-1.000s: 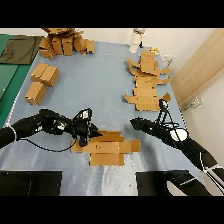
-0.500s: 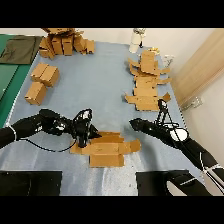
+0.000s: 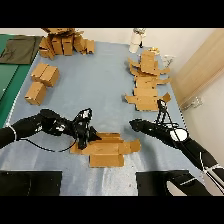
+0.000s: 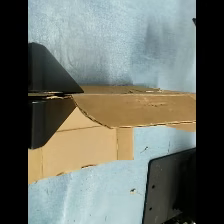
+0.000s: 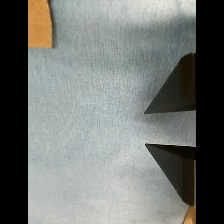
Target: Fold the box.
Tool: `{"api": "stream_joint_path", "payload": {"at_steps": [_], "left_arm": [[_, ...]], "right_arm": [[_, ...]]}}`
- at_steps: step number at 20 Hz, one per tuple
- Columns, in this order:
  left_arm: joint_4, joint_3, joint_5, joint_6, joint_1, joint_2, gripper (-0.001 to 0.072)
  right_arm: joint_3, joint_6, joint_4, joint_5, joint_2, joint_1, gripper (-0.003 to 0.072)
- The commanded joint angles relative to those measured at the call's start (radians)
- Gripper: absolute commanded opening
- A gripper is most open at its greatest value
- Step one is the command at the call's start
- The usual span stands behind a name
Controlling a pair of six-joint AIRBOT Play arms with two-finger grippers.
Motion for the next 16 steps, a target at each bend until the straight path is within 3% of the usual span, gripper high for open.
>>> {"api": "stream_joint_path", "payload": {"at_steps": [1, 6, 8, 9, 14, 16], "left_arm": [[0.012, -0.001, 0.003, -0.024, 0.0, -0.001, 0.0012], [0.017, -0.001, 0.011, -0.052, 0.0, -0.001, 0.0012], [0.016, -0.001, 0.012, -0.052, 0.0, -0.001, 0.0012], [0.016, -0.001, 0.012, -0.052, 0.0, -0.001, 0.0012], [0.016, -0.001, 0.011, -0.052, 0.0, -0.001, 0.0011], [0.016, 0.0, 0.011, -0.052, 0.0, -0.001, 0.0012]], "right_arm": [[0.001, 0.0, -0.003, 0.0, -0.001, 0.0, 0.0153], [0.001, 0.0, -0.003, 0.002, -0.001, 0.0, 0.0119], [0.001, 0.0, -0.003, 0.018, 0.0, 0.0, 0.0075], [0.001, 0.001, -0.002, 0.041, 0.0, 0.0, 0.0004], [0.03, 0.027, -0.038, 0.384, 0.134, 0.0, 0.0004], [0.03, 0.214, -0.188, 0.402, 0.252, 0.0, 0.0004]]}}
